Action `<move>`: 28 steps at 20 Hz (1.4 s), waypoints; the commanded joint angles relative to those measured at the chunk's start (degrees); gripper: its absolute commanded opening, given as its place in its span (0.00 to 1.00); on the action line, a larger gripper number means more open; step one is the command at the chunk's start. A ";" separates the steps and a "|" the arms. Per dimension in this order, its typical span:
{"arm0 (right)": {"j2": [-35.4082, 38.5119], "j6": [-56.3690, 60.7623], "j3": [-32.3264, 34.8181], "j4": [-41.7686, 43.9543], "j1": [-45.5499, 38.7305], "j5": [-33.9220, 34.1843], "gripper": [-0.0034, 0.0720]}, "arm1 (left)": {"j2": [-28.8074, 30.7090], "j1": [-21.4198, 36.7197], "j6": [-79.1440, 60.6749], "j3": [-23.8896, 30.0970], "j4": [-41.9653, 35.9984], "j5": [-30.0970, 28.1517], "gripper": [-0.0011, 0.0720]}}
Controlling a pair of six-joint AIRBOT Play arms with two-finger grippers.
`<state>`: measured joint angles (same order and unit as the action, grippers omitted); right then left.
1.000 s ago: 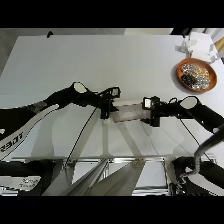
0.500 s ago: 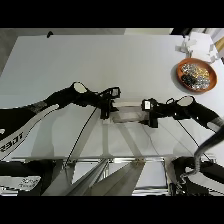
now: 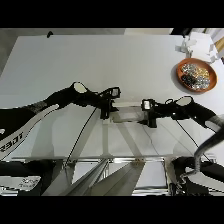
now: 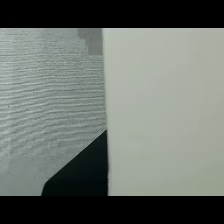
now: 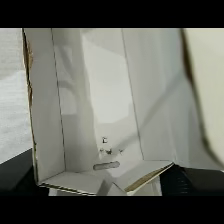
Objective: Fold the box and place the chain.
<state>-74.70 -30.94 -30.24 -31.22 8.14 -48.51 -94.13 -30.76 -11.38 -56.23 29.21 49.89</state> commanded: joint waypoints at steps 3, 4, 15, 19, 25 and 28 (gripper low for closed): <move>-1.62 -1.16 0.00 0.46 0.00 0.44 0.72 | 0.02 -0.04 0.04 0.02 -0.02 -0.17 0.03; -1.81 -1.11 0.00 0.44 0.00 0.81 0.69 | 0.02 -0.04 0.04 0.04 -0.02 -0.15 0.03; -2.58 -1.07 0.00 0.20 0.13 1.60 0.60 | 0.02 -0.04 0.04 0.02 -0.02 -0.15 0.03; -2.58 -1.05 0.00 -0.04 0.11 1.55 0.59 | 0.02 -0.04 0.04 0.02 -0.02 -0.15 0.03; -2.58 -1.05 0.00 -0.04 0.11 1.53 0.59 | 0.02 -0.04 0.04 0.02 -0.02 -0.15 0.03; -2.58 -1.05 0.00 -0.02 0.13 1.55 0.59 | 0.02 -0.04 0.04 0.02 -0.02 -0.15 0.03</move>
